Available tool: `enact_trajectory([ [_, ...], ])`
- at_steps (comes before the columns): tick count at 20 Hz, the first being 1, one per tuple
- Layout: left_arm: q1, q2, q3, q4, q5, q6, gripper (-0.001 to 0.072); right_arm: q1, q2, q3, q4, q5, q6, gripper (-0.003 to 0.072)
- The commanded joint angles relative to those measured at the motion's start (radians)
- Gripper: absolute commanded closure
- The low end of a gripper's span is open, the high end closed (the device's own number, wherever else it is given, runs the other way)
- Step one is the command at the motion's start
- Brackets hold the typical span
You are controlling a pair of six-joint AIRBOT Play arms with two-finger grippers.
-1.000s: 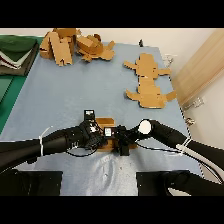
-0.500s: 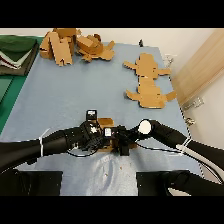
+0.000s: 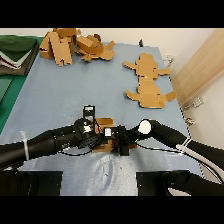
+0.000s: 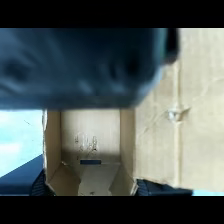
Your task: Fold the box.
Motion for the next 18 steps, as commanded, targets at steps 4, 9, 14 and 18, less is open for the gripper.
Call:
enact_trajectory([
  [4, 0.008, 0.078, 0.0, 0.075, -0.127, 0.01, 0.0154, 0.0, -0.001, 0.0, 0.0, 0.0, 0.0, 0.0178],
  [9, 0.008, 0.1, 0.0, 0.099, -0.172, 0.056, 0.0154, 0.0, -0.001, 0.0, 0.0, 0.0, 0.0, 0.0178],
  [14, 0.008, 0.164, 0.0, 0.166, -0.279, 0.078, 0.0157, 0.0, -0.001, 0.0, 0.0, 0.0, 0.0, 0.0178],
  [18, 0.077, 0.262, -0.019, 0.257, -0.433, 0.355, 0.0701, 0.0, -0.001, 0.0, 0.0, 0.0, 0.0, 0.0178],
])
